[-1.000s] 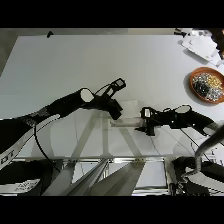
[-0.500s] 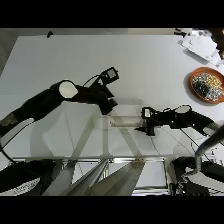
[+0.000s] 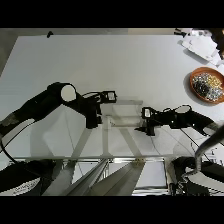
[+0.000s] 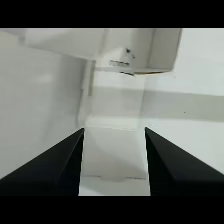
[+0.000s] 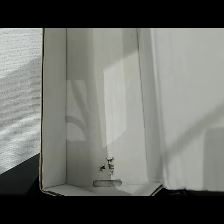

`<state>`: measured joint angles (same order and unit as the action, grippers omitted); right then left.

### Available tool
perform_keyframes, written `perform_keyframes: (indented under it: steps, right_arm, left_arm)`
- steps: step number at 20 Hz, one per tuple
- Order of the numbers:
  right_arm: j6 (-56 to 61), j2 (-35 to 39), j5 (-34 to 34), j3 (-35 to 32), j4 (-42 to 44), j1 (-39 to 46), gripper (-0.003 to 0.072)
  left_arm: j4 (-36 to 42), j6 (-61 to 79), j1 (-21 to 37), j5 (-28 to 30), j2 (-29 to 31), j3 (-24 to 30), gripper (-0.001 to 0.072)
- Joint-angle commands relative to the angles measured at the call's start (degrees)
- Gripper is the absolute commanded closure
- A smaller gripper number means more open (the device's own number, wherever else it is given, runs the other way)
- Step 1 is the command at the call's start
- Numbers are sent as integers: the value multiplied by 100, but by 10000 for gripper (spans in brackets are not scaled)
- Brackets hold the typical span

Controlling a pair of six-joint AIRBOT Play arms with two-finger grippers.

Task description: Fold the box and place the chain.

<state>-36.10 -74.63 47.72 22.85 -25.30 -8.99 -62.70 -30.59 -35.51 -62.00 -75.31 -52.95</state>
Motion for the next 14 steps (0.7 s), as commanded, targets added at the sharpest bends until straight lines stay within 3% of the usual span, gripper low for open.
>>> perform_keyframes:
  steps: [1,6,14]
  right_arm:
    - [2,0,7,0,4,2,394]
    - [2,0,7,0,4,2,394]
    - [2,0,7,0,4,2,394]
  left_arm:
    - [-125,251,-289,348,-275,22,298]
    - [-122,328,-317,566,-586,39,298]
    - [20,750,-282,1615,-592,658,252]
